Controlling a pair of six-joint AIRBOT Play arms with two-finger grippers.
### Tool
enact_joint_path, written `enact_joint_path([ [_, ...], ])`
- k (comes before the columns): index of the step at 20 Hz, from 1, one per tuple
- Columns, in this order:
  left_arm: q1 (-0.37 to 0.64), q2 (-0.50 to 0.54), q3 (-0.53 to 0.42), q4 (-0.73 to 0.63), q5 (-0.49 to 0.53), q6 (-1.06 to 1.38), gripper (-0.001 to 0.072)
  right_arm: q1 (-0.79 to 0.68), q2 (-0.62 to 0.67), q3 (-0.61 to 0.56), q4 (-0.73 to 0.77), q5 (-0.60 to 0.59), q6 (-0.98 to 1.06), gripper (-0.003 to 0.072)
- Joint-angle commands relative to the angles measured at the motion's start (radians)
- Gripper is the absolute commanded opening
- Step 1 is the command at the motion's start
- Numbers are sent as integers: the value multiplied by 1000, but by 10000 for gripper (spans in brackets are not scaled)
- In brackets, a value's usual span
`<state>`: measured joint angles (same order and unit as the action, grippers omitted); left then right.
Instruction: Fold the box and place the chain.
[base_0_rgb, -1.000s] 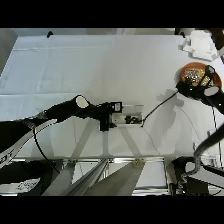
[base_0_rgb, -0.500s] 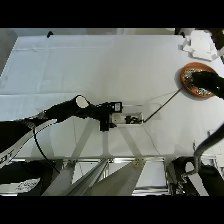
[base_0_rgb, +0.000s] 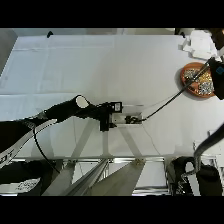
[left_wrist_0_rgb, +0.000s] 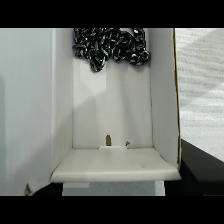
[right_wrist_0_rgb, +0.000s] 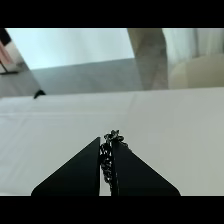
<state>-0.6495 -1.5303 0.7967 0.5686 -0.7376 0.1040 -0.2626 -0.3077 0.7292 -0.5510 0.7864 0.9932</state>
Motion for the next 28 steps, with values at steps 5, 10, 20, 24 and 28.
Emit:
enact_joint_path([
  [5,0,0,0,0,0,0,434,1,23,11,314,92,-61,19],
  [10,0,0,0,0,0,0,434,1,15,11,510,91,-102,19],
  [20,0,0,0,0,0,0,434,1,-82,11,684,142,-129,17],
  [24,0,0,0,0,0,0,434,1,-140,11,842,158,-195,17],
  [28,0,0,0,0,0,0,434,23,-182,11,935,194,-240,17],
])
